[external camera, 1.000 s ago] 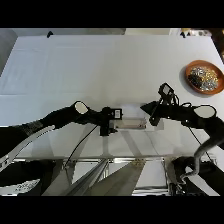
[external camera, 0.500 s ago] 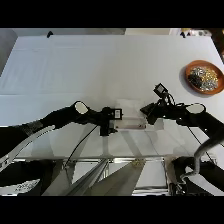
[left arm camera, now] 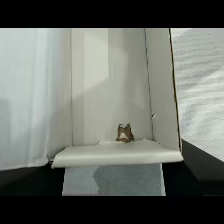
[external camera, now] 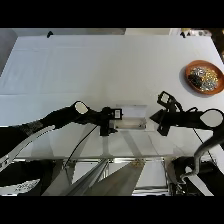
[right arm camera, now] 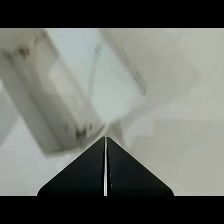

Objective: Fold the box and place the chain.

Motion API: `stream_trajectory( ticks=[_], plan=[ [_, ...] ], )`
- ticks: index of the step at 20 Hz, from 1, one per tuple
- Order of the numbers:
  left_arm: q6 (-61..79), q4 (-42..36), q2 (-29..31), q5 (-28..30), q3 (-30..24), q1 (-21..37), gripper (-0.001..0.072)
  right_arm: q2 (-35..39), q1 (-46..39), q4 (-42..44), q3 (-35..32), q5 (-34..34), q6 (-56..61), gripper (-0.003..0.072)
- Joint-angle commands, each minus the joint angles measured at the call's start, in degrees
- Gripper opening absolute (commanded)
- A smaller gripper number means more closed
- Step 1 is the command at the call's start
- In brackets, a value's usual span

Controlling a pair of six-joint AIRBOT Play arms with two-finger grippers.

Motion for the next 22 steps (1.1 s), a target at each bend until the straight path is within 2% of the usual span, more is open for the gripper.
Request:
stream_trajectory(
  ticks=[1, 2, 3, 4, 5, 7, 10, 13, 18, 22],
  plan=[
    [0.00, 0.00, -0.02, -0.02, -0.02, -0.04, 0.0050, 2.82, 0.00, -13.40, 0.07, 8.81, -0.44, 0.0026],
    [0.00, 0.00, -0.02, 0.00, -0.02, -0.04, 0.0050, 2.34, 0.07, -12.90, -0.09, 9.60, -6.99, 0.0095],
    [0.00, 0.00, -0.02, 0.00, -0.02, -0.04, 0.0050, 1.29, 0.59, -12.79, -0.17, 9.90, -13.75, 0.0224],
    [0.00, 0.00, -0.02, 0.00, -0.02, -0.04, 0.0050, -0.33, 1.38, -12.81, -0.17, 9.44, -19.02, 0.0269],
    [0.00, 0.00, -0.02, 0.00, -0.02, -0.04, 0.0050, -2.14, 2.21, -12.66, -0.17, 8.26, -23.12, 0.0258],
    [0.02, 0.00, -0.02, 0.00, -0.02, -0.04, 0.0050, -5.79, 3.45, -10.40, -0.17, 4.57, -26.38, 0.0171],
    [0.02, 0.00, -0.02, -0.02, -0.02, -0.11, 0.0050, -9.20, 4.44, -7.45, -0.17, -3.72, -26.82, 0.0174],
    [0.00, 0.00, -0.02, 0.00, -0.02, -0.17, 0.0050, -10.58, 4.44, -5.88, -0.17, -4.92, -26.88, 0.0173],
    [0.00, 0.00, -0.02, 0.00, -0.02, -0.15, 0.0050, -10.60, 4.63, 2.21, -1.40, -8.35, -28.37, 0.0173],
    [0.00, 0.00, -0.02, 0.00, -0.02, -0.17, 0.0050, -10.60, 8.41, 0.61, -2.19, -8.79, -30.60, 0.0173]
  ],
)
